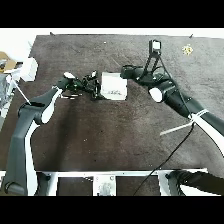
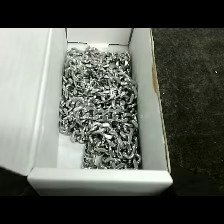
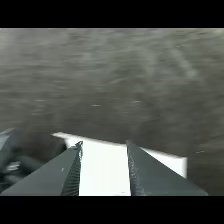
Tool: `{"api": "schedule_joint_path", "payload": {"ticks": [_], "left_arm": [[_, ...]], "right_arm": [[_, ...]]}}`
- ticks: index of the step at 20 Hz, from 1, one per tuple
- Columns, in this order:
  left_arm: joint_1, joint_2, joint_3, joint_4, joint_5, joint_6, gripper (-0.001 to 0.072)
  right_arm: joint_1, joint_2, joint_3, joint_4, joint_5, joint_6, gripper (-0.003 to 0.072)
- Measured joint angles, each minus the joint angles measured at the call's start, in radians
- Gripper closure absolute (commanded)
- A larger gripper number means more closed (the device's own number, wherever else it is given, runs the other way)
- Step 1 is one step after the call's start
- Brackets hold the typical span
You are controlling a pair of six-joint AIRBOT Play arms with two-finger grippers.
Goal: Fold the box and place the chain.
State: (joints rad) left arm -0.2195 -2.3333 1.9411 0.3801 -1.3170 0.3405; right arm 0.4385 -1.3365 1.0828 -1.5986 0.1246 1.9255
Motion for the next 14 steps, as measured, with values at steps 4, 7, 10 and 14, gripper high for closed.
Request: {"api": "schedule_joint_path", "payload": {"ticks": [4, 7, 10, 14], "left_arm": [[0.000, 0.000, 0.000, 0.000, 0.000, 0.000, 0.0506], [0.000, 0.000, 0.000, 0.000, 0.000, 0.000, 0.0506], [0.000, 0.000, 0.000, 0.000, 0.000, 0.000, 0.0506], [0.000, 0.000, 0.000, 0.000, 0.000, 0.000, 0.0506]], "right_arm": [[-0.120, -0.063, 0.137, 0.238, 0.171, -0.392, 0.0442], [-0.234, -0.153, 0.261, 0.568, 0.366, -0.798, 0.0480], [-0.340, -0.272, 0.383, 0.865, 0.547, -1.096, 0.0480], [-0.407, -0.431, 0.502, 1.101, 0.727, -1.339, 0.0480]]}}
